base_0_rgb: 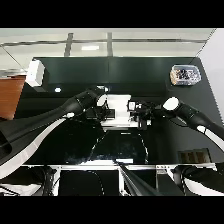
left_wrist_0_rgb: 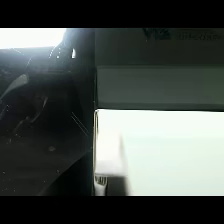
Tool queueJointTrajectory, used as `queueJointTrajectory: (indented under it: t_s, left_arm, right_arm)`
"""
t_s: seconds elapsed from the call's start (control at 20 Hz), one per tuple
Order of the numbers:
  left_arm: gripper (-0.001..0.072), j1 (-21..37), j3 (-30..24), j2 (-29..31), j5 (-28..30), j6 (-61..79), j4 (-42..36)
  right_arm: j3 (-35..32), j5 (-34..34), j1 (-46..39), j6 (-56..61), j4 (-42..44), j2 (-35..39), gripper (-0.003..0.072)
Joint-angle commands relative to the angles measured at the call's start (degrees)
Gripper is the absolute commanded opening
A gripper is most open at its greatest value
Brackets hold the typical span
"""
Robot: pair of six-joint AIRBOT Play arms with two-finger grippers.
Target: Fold the box and place the chain.
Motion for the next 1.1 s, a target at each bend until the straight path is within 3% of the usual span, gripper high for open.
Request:
queueJointTrajectory:
  t_s: [0.0, 0.15, 0.5, 0.6, 0.65, 0.75, 0.8, 0.85, 0.95, 1.05]
  left_arm:
    - [0.0025, 0.0, 0.1, 0.0, 0.4, 0.0, -0.4]
    - [0.0025, 0.0, 0.1, 0.0, 0.5, 0.0, -0.4]
    - [0.0025, 0.0, 0.0, 0.0, 0.5, 0.0, -0.4]
    - [0.0026, 0.0, 0.0, 0.0, 0.6, 0.0, -0.3]
    - [0.0026, 0.0, 0.0, 0.0, 0.6, 0.0, -0.3]
    - [0.0026, 0.0, 0.0, 0.0, 0.6, 0.0, -0.2]
    - [0.0026, 0.0, 0.0, 0.0, 0.6, 0.0, -0.2]
    - [0.0026, 0.0, 0.0, 0.0, 0.6, 0.0, -0.2]
    - [0.0026, 0.0, 0.0, 0.0, 0.7, 0.0, -0.2]
    - [0.0025, 0.0, 0.0, 0.0, 0.6, 0.0, -0.2]
  right_arm:
    - [0.0, 0.5, 0.2, -0.3, 5.6, -0.2, 0.0171]
    - [0.0, 0.3, 1.6, -0.3, 9.4, -2.1, 0.0171]
    - [0.0, 0.1, 1.0, 1.2, 9.0, -3.9, 0.0172]
    - [0.0, 0.3, 0.7, 2.0, 8.8, -3.9, 0.0306]
    - [0.0, 1.1, 0.7, 2.1, 8.9, -3.9, 0.0194]
    - [0.0, 1.4, 0.8, 2.9, 8.9, -3.9, 0.0515]
    - [0.0, 1.6, 0.8, 3.7, 8.6, -3.9, 0.0295]
    - [0.0, 1.6, 0.6, 5.2, 7.5, -3.8, 0.0014]
    - [0.0, 2.6, -0.1, 14.4, 4.8, -2.1, 0.0012]
    - [2.0, 7.8, -2.3, 31.5, -3.6, 2.0, 0.0012]
